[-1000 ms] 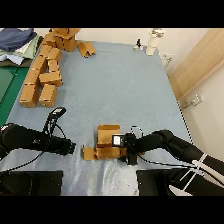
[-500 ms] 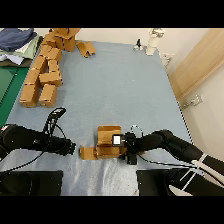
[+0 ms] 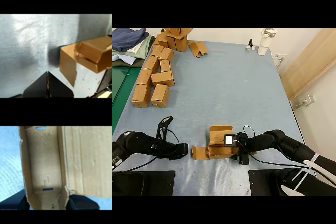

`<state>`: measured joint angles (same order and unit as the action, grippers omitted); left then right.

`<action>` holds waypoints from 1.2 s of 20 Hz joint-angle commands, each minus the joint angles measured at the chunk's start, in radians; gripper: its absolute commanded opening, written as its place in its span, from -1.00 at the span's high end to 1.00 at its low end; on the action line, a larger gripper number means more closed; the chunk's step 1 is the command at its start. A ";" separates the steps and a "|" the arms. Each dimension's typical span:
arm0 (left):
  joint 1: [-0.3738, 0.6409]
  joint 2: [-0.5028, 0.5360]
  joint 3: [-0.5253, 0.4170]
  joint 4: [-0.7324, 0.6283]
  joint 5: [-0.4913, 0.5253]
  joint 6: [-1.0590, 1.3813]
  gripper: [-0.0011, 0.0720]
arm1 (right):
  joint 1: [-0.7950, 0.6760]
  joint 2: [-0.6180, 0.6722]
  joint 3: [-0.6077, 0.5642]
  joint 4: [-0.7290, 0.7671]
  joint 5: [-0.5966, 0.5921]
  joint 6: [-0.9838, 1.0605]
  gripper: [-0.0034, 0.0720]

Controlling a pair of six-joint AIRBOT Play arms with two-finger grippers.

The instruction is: Fold the box.

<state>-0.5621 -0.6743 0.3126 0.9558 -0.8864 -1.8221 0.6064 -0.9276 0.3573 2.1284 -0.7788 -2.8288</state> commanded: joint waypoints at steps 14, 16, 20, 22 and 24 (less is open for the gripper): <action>-0.229 -0.162 0.027 -0.264 0.306 0.053 0.94 | 0.001 0.000 0.001 0.008 -0.001 0.000 -0.42; -0.228 -0.158 0.032 -0.270 0.302 0.053 0.94 | 0.001 0.000 0.001 0.007 -0.001 0.000 -0.42; -0.228 -0.158 0.049 -0.283 0.303 0.059 0.93 | 0.001 0.000 0.001 0.007 -0.001 0.000 -0.42; -0.228 -0.158 0.064 -0.283 0.300 0.083 0.23 | 0.001 0.000 0.001 0.007 -0.001 0.000 -0.42; -0.228 -0.159 0.066 -0.283 0.296 0.083 0.04 | 0.001 0.000 0.001 0.007 -0.001 0.000 -0.42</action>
<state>-0.7898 -0.8337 0.3687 0.6762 -0.5854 -1.7531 0.6060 -0.9276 0.3573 2.1353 -0.7803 -2.8288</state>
